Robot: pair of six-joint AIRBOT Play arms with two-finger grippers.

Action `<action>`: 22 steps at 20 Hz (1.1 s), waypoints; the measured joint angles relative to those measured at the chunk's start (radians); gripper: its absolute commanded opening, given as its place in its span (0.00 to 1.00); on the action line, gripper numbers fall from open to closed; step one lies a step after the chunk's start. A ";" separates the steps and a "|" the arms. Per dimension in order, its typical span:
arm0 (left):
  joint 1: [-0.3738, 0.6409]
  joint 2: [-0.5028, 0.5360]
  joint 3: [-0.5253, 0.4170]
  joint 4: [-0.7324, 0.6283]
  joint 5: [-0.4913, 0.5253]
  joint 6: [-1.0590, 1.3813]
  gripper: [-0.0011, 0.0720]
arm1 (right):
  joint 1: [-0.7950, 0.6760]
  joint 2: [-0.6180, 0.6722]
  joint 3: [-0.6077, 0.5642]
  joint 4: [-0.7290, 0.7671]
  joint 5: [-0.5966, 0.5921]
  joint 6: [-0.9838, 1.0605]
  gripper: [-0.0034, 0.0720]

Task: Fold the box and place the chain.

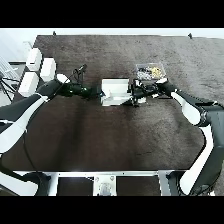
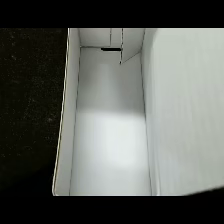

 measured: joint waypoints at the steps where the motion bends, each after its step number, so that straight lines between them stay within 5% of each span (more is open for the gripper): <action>1: -0.004 0.000 0.003 0.010 0.002 -0.013 0.58 | 0.000 0.000 0.000 0.000 0.000 0.000 0.70; 9: -0.040 0.000 0.056 0.174 -0.014 -0.197 0.58 | 0.000 0.000 0.000 0.000 0.000 0.000 0.70; 22: -0.071 -0.001 0.080 0.259 0.026 -0.274 0.58 | 0.000 0.000 0.000 0.000 0.000 0.000 0.70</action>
